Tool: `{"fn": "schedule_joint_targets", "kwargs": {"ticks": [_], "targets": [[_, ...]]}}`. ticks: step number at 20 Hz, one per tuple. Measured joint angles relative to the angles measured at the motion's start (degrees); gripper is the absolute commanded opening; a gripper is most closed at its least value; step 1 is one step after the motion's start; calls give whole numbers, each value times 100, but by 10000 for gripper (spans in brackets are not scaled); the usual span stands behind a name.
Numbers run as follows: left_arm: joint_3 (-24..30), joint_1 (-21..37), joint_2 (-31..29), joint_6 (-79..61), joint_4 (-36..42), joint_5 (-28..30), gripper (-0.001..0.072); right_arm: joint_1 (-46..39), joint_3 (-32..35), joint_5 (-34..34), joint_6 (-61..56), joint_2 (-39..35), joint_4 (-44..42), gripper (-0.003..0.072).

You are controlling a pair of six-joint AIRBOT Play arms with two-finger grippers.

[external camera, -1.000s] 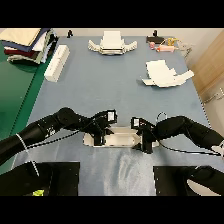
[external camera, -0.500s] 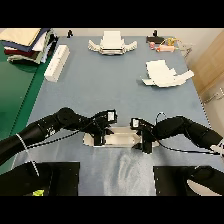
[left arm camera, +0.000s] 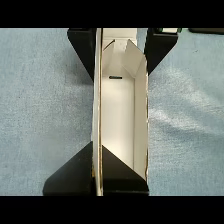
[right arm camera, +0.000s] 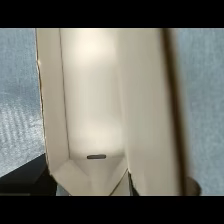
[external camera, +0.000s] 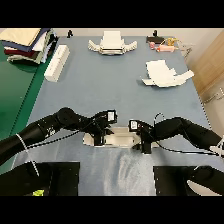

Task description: Fold the box.

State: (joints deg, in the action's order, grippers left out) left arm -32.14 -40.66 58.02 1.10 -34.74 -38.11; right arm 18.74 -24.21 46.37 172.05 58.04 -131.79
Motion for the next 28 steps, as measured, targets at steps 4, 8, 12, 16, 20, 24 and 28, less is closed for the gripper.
{"fn": "schedule_joint_targets", "kwargs": {"ticks": [4, 8, 12, 16, 20, 24, 28], "targets": [[0, 0, 2, 0, 0, 2, 14, 20, 0, -46, 0, 35, 35, 558], [0, 0, 2, 0, 0, -4, 14, 24, -7, -76, 11, 153, 68, 441], [0, 0, 2, 2, 0, -2, 14, 24, -9, -76, 9, 201, 87, 441], [-2, 0, 2, 2, 0, 0, 14, 24, -7, -63, 4, 219, 107, 443], [0, 0, 0, 2, 0, 0, 14, 24, -7, -50, 2, 221, 107, 443], [0, 0, 2, -4, 2, 4, 14, 24, -7, 0, -2, 221, 98, 443], [0, 0, 2, -28, 2, 9, 14, 24, -7, 57, -13, 223, 81, 442]]}}
